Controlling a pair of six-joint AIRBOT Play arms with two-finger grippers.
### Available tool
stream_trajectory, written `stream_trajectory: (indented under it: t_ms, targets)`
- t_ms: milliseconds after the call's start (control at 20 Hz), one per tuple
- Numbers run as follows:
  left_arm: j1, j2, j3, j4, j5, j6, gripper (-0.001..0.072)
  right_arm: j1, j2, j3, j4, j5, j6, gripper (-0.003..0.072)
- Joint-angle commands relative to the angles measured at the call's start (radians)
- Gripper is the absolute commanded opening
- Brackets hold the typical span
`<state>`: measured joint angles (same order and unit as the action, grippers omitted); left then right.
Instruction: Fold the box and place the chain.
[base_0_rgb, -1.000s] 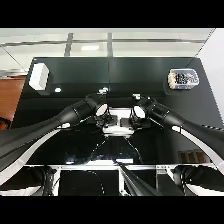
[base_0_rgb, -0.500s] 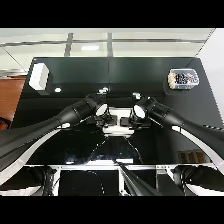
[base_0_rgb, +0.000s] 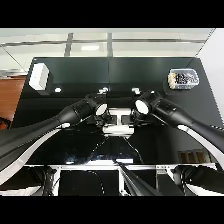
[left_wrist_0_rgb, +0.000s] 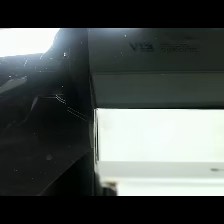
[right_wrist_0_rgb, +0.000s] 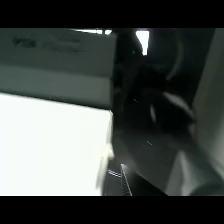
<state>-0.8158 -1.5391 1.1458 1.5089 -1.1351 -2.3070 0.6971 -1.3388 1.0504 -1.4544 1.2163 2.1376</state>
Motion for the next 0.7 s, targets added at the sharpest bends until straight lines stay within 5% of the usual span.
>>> stream_trajectory:
  t_ms: [0,150,250,300,400,550,650]
  targets:
    - [0.001,0.000,0.000,0.000,0.000,0.000,0.0026,0.000,0.138,0.011,-0.105,0.048,-0.105,0.0284]
    - [0.001,0.000,0.000,0.000,0.000,0.000,0.0026,-0.021,0.270,0.010,-0.400,0.092,-0.105,0.0190]
    - [0.001,0.000,0.000,0.000,-0.003,0.000,0.0026,-0.100,0.283,0.008,-0.545,0.105,-0.120,0.0193]
    - [0.001,0.000,0.000,0.000,-0.002,0.000,0.0026,-0.166,0.280,0.000,-0.589,0.062,-0.121,0.0255]
    - [0.000,0.000,0.000,0.000,-0.002,0.000,0.0025,-0.326,0.263,-0.031,-0.611,-0.096,-0.121,0.0689]
    - [0.001,0.000,0.000,0.000,-0.001,0.000,0.0026,-0.602,0.143,-0.034,-0.487,-0.340,-0.112,0.0720]
    - [0.000,0.000,0.000,-0.002,-0.001,0.000,0.0026,-0.758,0.002,0.065,-0.285,-0.431,-0.112,0.0720]
